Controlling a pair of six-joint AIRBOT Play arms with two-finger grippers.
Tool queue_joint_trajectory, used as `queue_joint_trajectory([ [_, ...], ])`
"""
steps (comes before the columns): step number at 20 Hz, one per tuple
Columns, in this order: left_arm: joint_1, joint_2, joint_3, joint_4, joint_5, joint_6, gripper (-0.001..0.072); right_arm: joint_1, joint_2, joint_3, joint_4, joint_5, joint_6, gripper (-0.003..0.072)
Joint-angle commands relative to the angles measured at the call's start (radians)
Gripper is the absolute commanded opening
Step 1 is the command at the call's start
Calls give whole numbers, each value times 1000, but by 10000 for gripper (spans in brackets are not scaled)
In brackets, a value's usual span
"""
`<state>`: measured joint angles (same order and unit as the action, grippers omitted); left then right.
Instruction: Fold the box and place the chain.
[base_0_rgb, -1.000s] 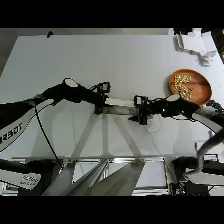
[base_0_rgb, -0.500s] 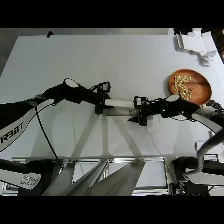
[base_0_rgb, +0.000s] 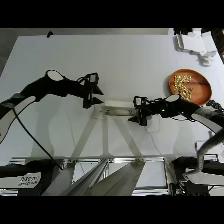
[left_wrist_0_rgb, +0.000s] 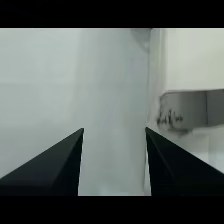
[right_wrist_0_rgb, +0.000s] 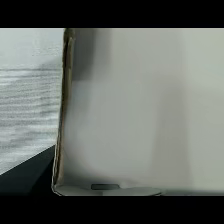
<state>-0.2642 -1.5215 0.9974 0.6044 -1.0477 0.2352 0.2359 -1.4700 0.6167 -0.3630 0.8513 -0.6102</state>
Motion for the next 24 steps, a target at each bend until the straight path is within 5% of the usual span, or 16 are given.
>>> queue_joint_trajectory([
  [1, 61, 87, 0, 231, -129, -131, 369, 0, 1, 0, 0, 0, 0, 401],
  [3, 55, 110, 0, 298, -220, -185, 12, 0, 1, 0, 0, 0, 0, 401],
  [6, -14, 111, -2, 272, -298, -200, 7, 0, 1, 0, 0, 0, 0, 401],
  [9, -101, 101, -2, 116, -273, -236, 7, 0, 1, 0, 0, 0, 0, 401],
  [15, -108, 97, -2, -225, -23, -237, 6, 0, 1, 0, 0, 0, 0, 401],
  [19, -109, 50, -4, -229, 203, -293, 7, 0, 1, 0, 0, 0, 0, 402],
  [24, -108, -75, -4, -222, 236, -315, 7, 0, 1, 0, 0, 0, 0, 402],
])
